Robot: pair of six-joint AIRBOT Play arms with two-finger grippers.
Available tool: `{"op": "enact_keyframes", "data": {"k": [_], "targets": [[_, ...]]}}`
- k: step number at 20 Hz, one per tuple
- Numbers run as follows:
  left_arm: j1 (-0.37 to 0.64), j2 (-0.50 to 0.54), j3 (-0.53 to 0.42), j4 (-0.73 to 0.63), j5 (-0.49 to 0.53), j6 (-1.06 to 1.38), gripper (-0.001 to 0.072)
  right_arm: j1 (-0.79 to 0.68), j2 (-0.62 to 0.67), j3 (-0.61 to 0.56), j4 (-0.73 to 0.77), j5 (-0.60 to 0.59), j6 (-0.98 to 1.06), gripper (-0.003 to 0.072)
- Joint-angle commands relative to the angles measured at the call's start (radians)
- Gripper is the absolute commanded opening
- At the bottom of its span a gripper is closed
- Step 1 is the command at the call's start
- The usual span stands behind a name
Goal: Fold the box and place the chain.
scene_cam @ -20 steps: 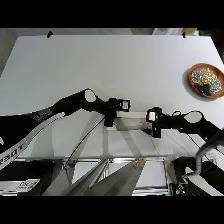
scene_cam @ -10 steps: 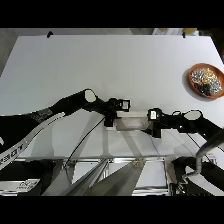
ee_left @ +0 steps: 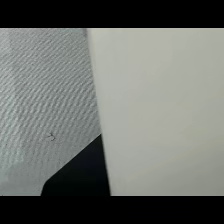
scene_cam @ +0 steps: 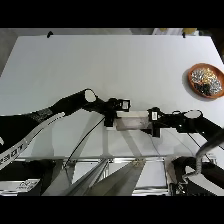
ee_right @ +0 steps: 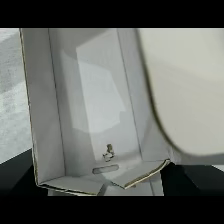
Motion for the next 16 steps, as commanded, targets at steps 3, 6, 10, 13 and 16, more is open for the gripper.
{"op": "enact_keyframes", "data": {"k": [3,6,10,13,16], "targets": [[-0.001,0.000,0.000,0.000,0.000,0.001,0.0011,-0.001,-0.025,0.000,0.014,0.002,-0.016,0.0629],[-0.001,0.000,0.000,0.000,0.000,0.001,0.0011,-0.001,-0.045,0.000,0.013,0.002,-0.044,0.0513],[-0.001,0.000,0.000,0.000,0.000,0.001,0.0011,-0.001,-0.046,0.000,0.013,-0.003,-0.050,0.0386],[-0.001,0.000,0.000,0.000,0.000,0.001,0.0011,-0.001,-0.046,0.000,0.013,-0.007,-0.050,0.0355],[-0.001,0.000,0.000,0.000,0.000,0.001,0.0011,-0.001,-0.046,0.000,0.013,-0.006,-0.050,0.0356]]}}
